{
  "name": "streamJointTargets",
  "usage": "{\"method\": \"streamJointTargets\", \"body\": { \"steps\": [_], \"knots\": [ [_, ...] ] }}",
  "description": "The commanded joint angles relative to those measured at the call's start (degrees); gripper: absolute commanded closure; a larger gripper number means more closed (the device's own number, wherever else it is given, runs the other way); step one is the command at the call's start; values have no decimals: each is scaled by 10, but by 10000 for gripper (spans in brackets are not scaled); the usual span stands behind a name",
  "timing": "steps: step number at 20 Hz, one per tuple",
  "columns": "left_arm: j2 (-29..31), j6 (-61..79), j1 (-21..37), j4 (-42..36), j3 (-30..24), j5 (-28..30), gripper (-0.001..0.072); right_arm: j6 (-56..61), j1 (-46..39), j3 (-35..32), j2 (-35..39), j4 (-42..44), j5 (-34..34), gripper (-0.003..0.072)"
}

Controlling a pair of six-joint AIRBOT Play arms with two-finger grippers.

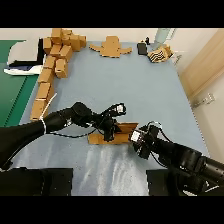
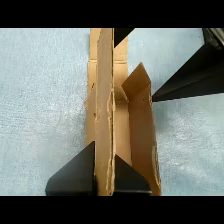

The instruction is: Fold the box.

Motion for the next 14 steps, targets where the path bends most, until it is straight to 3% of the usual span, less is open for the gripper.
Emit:
{"method": "streamJointTargets", "body": {
  "steps": [1, 4, 7, 9, 14],
  "knots": [
    [0, 0, 0, 0, 0, 0, 697, -246, -92, -2, -3, 170, 64, -34],
    [0, 0, 0, 0, 0, 0, 698, -554, -195, 9, -23, 429, 29, -34],
    [0, 0, 0, 0, 0, 0, 698, -775, -310, 60, -128, 605, -89, -34],
    [0, 0, 0, 0, 0, 0, 698, -775, -345, 115, -212, 596, -170, -34],
    [0, 0, 0, 0, 0, 0, 698, -775, -350, 172, -303, 593, -174, -34]
  ]
}}
